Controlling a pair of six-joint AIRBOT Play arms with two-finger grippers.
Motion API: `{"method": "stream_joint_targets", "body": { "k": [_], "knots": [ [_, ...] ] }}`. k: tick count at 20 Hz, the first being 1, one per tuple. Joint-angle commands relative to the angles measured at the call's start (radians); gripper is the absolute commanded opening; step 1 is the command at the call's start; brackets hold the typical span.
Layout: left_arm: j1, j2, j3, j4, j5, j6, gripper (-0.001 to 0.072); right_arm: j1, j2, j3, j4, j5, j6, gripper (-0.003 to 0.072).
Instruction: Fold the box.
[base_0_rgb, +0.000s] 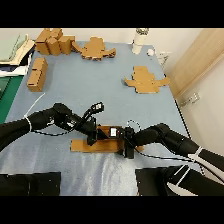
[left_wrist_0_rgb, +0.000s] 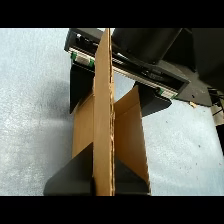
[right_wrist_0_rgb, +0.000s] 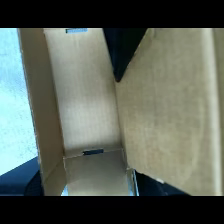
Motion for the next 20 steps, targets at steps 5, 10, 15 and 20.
{"method": "stream_joint_targets", "body": {
  "k": [5, 10, 15, 20],
  "knots": [
    [0.000, 0.000, 0.000, 0.000, 0.000, 0.000, 0.0016, 0.000, -0.001, -0.001, -0.003, -0.005, 0.000, 0.0510],
    [0.000, 0.000, 0.000, 0.000, 0.000, 0.000, 0.0016, 0.000, -0.001, -0.011, -0.004, -0.004, 0.000, 0.0509],
    [0.000, 0.000, 0.000, 0.000, 0.000, 0.000, 0.0015, 0.002, 0.000, -0.011, -0.003, -0.001, 0.000, 0.0509],
    [0.000, 0.000, 0.000, 0.000, 0.000, 0.000, 0.0016, 0.002, 0.000, -0.011, 0.001, -0.001, 0.001, 0.0509]
  ]
}}
